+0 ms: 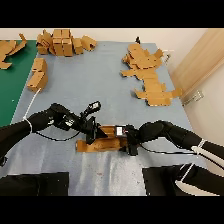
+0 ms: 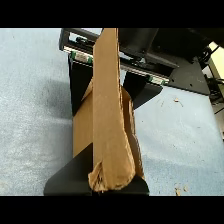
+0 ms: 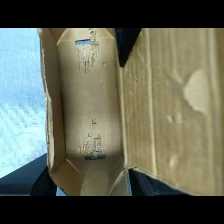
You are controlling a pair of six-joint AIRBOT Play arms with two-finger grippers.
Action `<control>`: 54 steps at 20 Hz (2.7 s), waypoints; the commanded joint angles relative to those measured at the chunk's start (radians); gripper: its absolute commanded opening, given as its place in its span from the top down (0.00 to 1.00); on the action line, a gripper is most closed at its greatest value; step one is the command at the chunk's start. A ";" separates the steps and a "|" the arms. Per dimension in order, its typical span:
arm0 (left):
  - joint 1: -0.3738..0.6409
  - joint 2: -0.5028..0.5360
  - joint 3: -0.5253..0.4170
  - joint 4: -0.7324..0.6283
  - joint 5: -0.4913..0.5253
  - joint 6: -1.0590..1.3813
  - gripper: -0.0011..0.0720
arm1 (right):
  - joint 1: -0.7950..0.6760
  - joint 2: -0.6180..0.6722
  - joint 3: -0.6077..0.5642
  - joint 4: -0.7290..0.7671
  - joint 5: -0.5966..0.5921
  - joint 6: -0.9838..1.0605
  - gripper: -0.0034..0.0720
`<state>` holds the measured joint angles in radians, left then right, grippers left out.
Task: Fold the box.
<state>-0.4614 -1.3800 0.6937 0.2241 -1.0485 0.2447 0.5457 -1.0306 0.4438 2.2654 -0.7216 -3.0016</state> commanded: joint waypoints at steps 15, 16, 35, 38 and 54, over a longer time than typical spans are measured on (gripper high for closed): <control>0.000 -0.001 0.001 0.000 0.000 0.000 0.97 | 0.005 -0.030 0.002 0.002 0.006 0.001 0.29; 0.000 -0.001 0.001 0.000 0.000 0.000 0.97 | 0.005 -0.030 0.002 0.002 0.007 0.001 0.29; 0.000 -0.001 0.001 0.000 0.000 0.000 0.97 | 0.005 -0.030 0.002 0.001 0.006 0.001 0.29; 0.000 -0.001 0.001 0.000 0.000 0.000 0.97 | 0.005 -0.029 0.002 0.001 0.007 0.000 0.29; 0.002 0.000 0.002 -0.031 0.002 -0.044 0.53 | 0.005 -0.029 0.002 0.001 0.006 0.000 0.29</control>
<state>-0.4595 -1.3800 0.6949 0.1913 -1.0489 0.2081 0.5495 -1.0595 0.4458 2.2665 -0.7147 -3.0013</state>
